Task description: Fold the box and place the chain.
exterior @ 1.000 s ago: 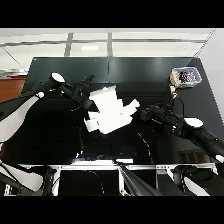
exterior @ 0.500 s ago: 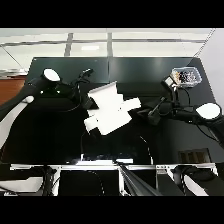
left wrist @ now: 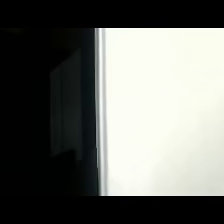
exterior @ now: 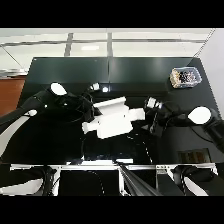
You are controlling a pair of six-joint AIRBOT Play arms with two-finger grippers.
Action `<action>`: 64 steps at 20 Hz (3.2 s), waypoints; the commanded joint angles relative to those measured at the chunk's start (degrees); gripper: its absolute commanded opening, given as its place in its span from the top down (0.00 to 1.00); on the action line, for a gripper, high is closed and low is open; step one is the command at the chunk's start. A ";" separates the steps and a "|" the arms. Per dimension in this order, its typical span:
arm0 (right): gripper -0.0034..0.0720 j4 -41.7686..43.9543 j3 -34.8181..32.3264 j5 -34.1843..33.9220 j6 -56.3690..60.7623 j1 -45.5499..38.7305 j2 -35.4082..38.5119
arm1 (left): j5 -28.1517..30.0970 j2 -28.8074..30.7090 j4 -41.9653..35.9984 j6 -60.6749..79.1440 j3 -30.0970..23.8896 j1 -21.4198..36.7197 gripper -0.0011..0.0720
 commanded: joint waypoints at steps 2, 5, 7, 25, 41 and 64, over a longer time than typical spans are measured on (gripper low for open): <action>0.02 -0.31 -4.00 -8.55 -6.34 6.23 -0.07 | 4.59 -0.39 8.66 5.60 -0.33 -3.82 0.95; 0.02 -0.22 -4.57 -10.49 -6.62 9.40 -1.57 | 6.10 -0.59 6.71 7.28 -0.33 -4.26 0.95; 0.02 -0.04 -4.57 -10.49 -8.39 10.62 -3.45 | 5.46 -0.59 5.73 7.15 -0.33 -4.22 0.95; 0.02 27.43 -0.17 -15.78 -35.45 10.64 -16.59 | 5.25 -0.59 5.09 6.60 -0.33 -4.22 0.94; 0.02 27.85 2.58 -9.88 -39.41 5.62 -19.87 | 5.05 -0.59 5.09 6.58 -0.33 -4.22 0.94; 0.03 22.12 3.30 -11.67 -34.51 8.31 -25.88 | 3.85 -1.79 5.07 6.62 -0.31 -5.03 0.95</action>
